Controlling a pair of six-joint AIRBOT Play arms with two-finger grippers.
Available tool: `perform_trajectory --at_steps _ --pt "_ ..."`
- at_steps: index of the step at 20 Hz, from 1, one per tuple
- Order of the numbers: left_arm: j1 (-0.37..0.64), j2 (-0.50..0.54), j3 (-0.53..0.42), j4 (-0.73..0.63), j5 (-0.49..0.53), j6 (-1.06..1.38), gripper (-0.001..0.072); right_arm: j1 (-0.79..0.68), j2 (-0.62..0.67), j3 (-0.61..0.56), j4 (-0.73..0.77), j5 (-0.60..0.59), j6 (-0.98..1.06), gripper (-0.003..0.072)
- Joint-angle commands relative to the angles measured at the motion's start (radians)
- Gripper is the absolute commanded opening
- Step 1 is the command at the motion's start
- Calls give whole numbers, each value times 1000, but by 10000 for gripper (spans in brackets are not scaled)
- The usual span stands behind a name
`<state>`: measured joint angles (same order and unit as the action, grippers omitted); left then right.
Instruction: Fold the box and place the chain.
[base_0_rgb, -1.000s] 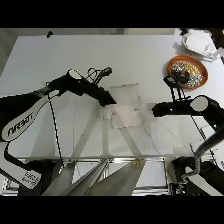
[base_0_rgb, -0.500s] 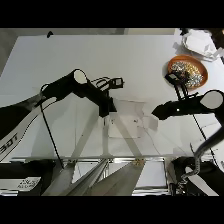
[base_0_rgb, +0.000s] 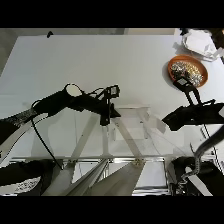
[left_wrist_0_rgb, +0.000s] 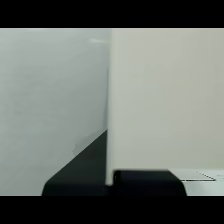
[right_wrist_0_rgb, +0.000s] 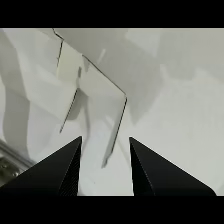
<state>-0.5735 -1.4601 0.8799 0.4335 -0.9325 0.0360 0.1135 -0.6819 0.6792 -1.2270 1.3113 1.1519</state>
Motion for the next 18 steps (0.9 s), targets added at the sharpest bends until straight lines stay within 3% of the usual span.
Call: perform_trajectory --at_steps 1,4,11,18 --pt "0 -1 -17 -11 108 72 3 1 16 1 2 5 0 337" --pt "-2 -12 -17 -13 143 98 3 1 16 1 2 -7 0 337" --pt "-2 -84 -17 -19 113 165 2 1 15 1 2 -44 0 337" --pt "-1 -109 -17 -116 113 304 3 1 15 1 8 -43 1 337"
